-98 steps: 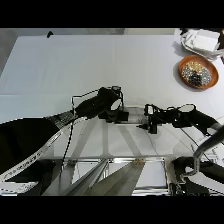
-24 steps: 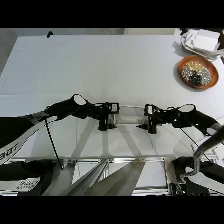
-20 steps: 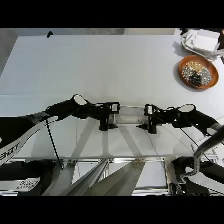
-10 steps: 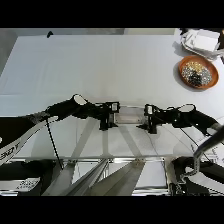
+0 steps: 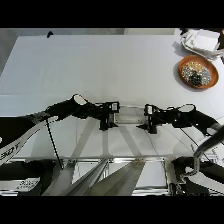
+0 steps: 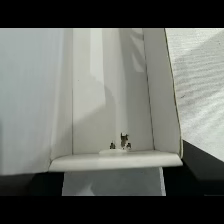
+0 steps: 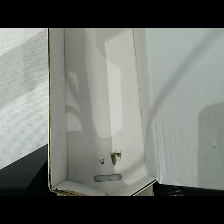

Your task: Fold the box and place the chain.

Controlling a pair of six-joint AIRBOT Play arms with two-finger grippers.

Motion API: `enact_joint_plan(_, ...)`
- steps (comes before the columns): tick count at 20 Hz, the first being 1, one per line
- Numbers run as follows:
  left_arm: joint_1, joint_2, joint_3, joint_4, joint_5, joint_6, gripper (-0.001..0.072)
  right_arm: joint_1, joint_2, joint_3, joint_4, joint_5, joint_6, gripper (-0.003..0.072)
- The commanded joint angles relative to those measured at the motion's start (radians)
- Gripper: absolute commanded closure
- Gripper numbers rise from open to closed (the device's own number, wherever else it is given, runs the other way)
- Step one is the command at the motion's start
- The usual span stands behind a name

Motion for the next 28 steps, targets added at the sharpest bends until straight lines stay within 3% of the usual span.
enact_joint_plan(1, -0.001, 0.0, 0.001, 0.0, -0.001, 0.0, 0.0377, 0.0, 0.001, 0.0, 0.0, 0.002, 0.001, 0.027)
enact_joint_plan(8, -0.001, 0.0, 0.001, 0.001, -0.001, 0.0, 0.0377, 0.0, 0.002, 0.0, -0.007, 0.048, 0.011, 0.0258)
enact_joint_plan(10, -0.001, 0.0, 0.001, 0.0, 0.0, 0.0, 0.0377, 0.0, 0.004, 0.0, -0.008, 0.049, 0.021, -0.0034)
enact_joint_plan(14, -0.001, 0.0, 0.001, 0.0, 0.0, 0.0, 0.0377, 0.0, 0.047, 0.0, -0.076, 0.048, 0.124, -0.0029)
enact_joint_plan(21, -0.001, 0.0, 0.001, 0.002, -0.001, 0.0, 0.0377, 0.0, 0.185, 0.0, -0.45, 0.047, 0.482, -0.0017)
enact_joint_plan(23, -0.001, 0.0, 0.001, 0.002, -0.001, 0.0, 0.0377, 0.0, 0.241, 0.0, -0.542, 0.04, 0.557, 0.004)
enact_joint_plan(28, -0.001, 0.0, 0.001, 0.002, -0.001, 0.0, 0.0377, 0.0, 0.443, 0.0, -0.653, 0.041, 0.66, 0.0043)
